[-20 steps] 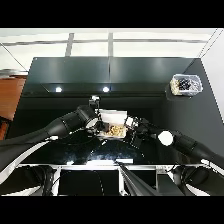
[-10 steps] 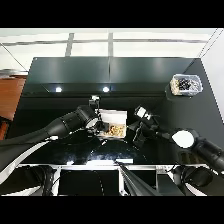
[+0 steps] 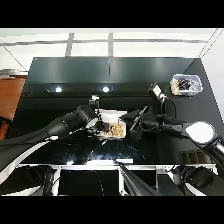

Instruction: Fold the box and place the chain.

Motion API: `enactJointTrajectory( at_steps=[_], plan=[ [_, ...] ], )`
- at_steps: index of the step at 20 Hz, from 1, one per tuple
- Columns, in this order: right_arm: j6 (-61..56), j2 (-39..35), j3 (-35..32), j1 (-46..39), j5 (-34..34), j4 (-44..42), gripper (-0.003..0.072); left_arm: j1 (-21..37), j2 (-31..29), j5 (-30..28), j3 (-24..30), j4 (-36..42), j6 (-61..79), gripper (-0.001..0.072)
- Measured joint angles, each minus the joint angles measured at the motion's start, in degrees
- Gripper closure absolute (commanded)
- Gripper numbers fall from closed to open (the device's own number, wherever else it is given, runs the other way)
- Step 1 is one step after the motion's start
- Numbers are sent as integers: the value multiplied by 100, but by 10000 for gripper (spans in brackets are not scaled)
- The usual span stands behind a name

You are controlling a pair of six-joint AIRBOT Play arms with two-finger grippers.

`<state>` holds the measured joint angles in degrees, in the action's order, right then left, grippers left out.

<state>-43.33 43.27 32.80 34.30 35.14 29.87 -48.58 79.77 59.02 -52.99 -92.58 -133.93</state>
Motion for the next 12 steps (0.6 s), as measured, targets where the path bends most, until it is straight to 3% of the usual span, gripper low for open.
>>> enactJointTrajectory(
  at_steps=[2,3,4,5,12],
  plan=[
    [-48,175,28,0,2,-308,660,0,0,0,0,0,0,678],
    [-107,291,35,0,-4,-417,520,0,0,0,0,0,0,678],
    [-155,402,37,0,0,-483,240,0,0,0,0,0,0,678],
    [-223,509,44,0,17,-553,114,0,0,0,0,2,-2,678],
    [-476,708,55,-529,732,-505,116,0,0,0,0,2,-2,679]
  ],
)
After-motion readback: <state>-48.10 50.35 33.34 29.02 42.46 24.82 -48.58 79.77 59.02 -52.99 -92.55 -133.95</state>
